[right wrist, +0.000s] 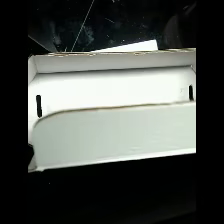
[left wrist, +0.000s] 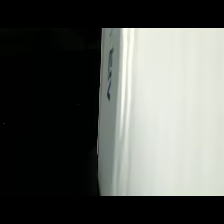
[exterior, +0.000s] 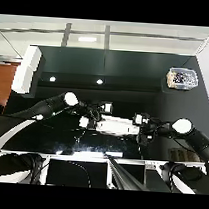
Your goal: Fold the box and place the chain.
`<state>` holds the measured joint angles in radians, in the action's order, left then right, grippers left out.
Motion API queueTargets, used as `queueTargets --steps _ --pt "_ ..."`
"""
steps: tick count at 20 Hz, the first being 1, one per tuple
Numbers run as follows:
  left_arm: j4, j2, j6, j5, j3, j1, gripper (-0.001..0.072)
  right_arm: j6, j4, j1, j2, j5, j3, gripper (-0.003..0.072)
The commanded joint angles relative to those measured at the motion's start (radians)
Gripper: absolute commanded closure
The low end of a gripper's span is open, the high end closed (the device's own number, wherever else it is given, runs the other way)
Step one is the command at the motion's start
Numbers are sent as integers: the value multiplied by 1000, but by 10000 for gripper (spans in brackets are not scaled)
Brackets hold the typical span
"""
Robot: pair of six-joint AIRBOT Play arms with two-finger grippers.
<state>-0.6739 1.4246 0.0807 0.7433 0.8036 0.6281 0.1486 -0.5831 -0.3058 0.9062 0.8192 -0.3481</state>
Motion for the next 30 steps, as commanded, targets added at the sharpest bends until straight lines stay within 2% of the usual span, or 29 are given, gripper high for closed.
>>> queueTargets --steps 1,4,16,30 --pt "1 -1 -1 -2 1 0 684 69 16 0 21 -33 13 53" --pt "1 -1 -2 -2 1 0 684 98 58 0 71 -45 13 54" --pt "2 -1 -6 2 1 0 684 69 24 0 138 -59 13 54" --pt "5 -1 -6 2 1 0 684 54 13 0 146 -70 7 54"
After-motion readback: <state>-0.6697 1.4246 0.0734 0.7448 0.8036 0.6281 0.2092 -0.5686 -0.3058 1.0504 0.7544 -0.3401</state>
